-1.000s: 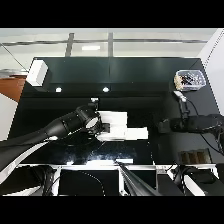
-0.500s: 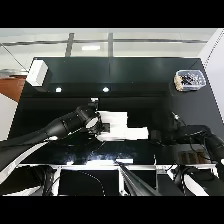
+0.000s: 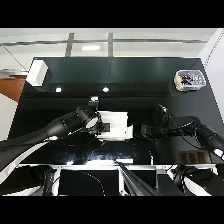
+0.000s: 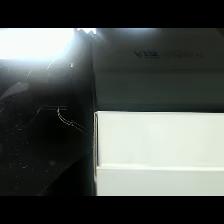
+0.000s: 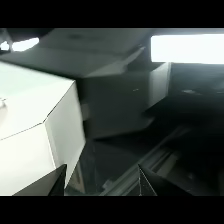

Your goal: Fold the box and place the chain.

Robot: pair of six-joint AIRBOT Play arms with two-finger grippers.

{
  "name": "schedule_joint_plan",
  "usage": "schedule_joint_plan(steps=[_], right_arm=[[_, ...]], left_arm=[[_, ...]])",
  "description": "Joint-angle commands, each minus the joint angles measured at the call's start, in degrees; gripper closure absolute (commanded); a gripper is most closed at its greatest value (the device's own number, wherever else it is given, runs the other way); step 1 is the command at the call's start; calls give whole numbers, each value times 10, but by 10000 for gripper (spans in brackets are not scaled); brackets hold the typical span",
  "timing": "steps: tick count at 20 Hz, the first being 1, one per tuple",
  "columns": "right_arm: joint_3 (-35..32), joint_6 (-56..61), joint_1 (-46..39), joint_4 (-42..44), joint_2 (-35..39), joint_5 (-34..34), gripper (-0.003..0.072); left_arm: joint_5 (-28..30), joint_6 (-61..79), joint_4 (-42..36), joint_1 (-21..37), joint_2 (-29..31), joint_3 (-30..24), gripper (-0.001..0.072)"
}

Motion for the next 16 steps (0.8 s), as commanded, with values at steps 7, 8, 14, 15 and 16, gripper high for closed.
schedule_joint_plan(steps=[7,8,14,15,16], right_arm=[[40,2,45,3,-2,-21,2],[49,8,61,2,-2,-10,2],[67,90,134,-30,-17,87,91],[72,113,149,-50,-27,94,91],[78,133,163,-67,-37,103,93]], left_arm=[[1,0,0,0,0,0,678],[1,0,0,0,0,0,678],[1,0,0,-1,0,0,678],[1,0,0,-1,0,0,678],[1,0,0,-1,0,0,678]])
